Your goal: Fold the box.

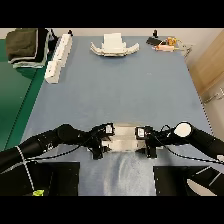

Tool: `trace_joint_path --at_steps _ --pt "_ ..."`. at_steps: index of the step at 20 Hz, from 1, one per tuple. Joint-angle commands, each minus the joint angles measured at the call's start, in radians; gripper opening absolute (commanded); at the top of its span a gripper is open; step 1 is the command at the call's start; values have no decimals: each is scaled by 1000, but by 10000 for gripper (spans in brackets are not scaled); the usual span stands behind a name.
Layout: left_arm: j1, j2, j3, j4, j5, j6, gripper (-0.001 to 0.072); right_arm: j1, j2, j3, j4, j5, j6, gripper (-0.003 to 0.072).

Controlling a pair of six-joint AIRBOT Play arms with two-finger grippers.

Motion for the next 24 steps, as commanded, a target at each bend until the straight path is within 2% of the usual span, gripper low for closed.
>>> trace_joint_path --at_steps 1,2,7,8,9,10,13,16,21,24 --pt "-1 -9 0 -35 0 0 634 0 1 1 1 0 0 511" --pt "-1 -10 0 -39 0 0 666 0 1 1 0 0 0 511" --pt "0 -10 0 -35 1 0 656 0 1 1 0 0 0 511" --pt "0 -10 0 -35 2 -8 542 0 1 1 0 0 0 511" --pt "2 -8 1 -26 0 -26 144 0 1 1 1 0 0 511" --pt "2 -3 2 -4 -3 -41 13 0 1 1 1 0 0 511" --pt "2 26 5 64 -3 -213 13 0 1 1 1 0 0 511" --pt "2 101 5 287 -55 -533 13 0 1 1 1 0 0 511" --pt "2 357 24 661 -184 -1197 13 0 1 1 1 0 0 511" --pt "2 502 24 929 -271 -1719 13 0 1 1 0 0 0 511"
